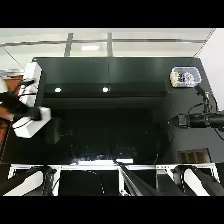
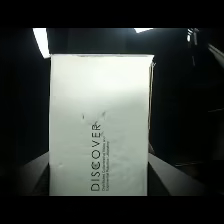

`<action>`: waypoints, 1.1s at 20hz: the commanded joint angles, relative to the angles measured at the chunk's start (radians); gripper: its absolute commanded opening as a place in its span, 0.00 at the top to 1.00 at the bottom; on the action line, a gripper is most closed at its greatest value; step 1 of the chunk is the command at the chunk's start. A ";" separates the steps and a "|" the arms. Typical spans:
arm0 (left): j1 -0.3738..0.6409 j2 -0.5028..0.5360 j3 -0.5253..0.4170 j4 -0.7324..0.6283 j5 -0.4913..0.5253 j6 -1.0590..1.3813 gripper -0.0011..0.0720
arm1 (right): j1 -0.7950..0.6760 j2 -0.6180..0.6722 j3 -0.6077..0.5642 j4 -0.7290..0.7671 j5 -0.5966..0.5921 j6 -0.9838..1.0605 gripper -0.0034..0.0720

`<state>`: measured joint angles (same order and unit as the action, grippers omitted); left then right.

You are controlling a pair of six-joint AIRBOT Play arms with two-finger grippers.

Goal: Fold the box and place the chain.

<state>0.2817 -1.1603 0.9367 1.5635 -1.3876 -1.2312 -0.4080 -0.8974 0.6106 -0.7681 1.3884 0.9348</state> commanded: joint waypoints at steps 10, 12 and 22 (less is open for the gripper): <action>0.567 0.062 -0.103 -0.315 0.322 0.528 0.50 | 0.001 0.000 -0.002 0.016 -0.075 0.095 0.93; 0.549 0.056 -0.105 -0.365 0.374 0.602 0.49 | 0.001 0.000 -0.002 0.016 -0.078 0.095 0.93; 0.507 -0.013 -0.107 -0.375 0.392 0.596 0.03 | 0.001 0.000 -0.002 0.016 -0.091 0.135 0.93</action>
<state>0.7921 -1.1660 0.8314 1.1950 -1.0275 -0.6437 -0.4080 -0.8974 0.6086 -0.7521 1.2987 1.0576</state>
